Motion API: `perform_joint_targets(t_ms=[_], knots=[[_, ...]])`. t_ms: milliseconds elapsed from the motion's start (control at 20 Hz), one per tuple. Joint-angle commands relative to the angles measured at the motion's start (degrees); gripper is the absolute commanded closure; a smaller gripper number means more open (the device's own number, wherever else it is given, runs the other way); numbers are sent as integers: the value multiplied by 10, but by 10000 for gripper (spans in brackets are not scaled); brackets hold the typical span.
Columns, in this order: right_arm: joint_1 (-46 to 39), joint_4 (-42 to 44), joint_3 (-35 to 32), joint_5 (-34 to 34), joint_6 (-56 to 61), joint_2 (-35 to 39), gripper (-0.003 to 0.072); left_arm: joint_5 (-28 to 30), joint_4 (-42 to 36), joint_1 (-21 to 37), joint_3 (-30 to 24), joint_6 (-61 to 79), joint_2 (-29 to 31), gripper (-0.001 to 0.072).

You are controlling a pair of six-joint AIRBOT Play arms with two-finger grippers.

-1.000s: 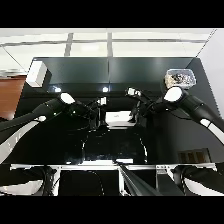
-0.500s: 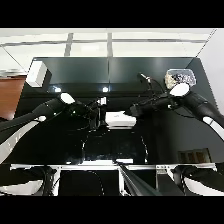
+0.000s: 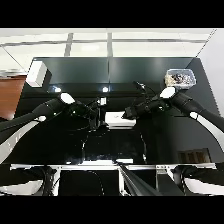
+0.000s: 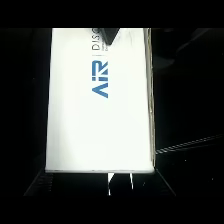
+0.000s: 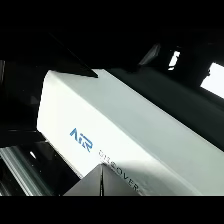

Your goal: Fold the box and place the chain.

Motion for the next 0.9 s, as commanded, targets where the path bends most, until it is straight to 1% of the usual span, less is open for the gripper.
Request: perform_joint_targets(t_ms=[0, 100, 150, 250, 300, 400, 450, 500, 600, 700, 800, 850], knots=[[0, -44, 0, -2, 19, 2, 672, -1, -1, 0, 1, -1, 0, 206], [-5, -42, 5, 14, 17, 34, 672, -1, -10, 0, 1, -2, 0, 206], [-16, -41, 13, 37, 10, 57, 672, -1, -10, 0, 1, -1, 1, 207], [-50, -54, 26, 84, 4, 113, 672, -2, 7, 1, 8, -16, 5, 205], [-75, -67, 27, 100, 5, 143, 672, -2, 28, 1, 13, -24, 12, 192], [-135, -120, 27, 136, 31, 202, 672, -3, 98, 1, 24, -60, 31, -11], [-168, -154, 27, 155, 52, 229, 672, -4, 138, 2, 30, -81, 45, -11], [-198, -181, 26, 172, 67, 249, 672, -9, 159, 3, 35, -95, 61, -11], [-251, -206, 26, 194, 76, 275, 672, -35, 143, 5, 52, -126, 88, -11], [-283, -205, 26, 196, 76, 280, 672, -60, 88, -6, 81, -143, 92, -9], [-290, -205, 24, 181, 76, 280, 672, -44, 45, -30, 108, -160, 78, -7], [-290, -204, 24, 173, 76, 280, 672, -35, 38, -45, 125, -180, 59, -7]])
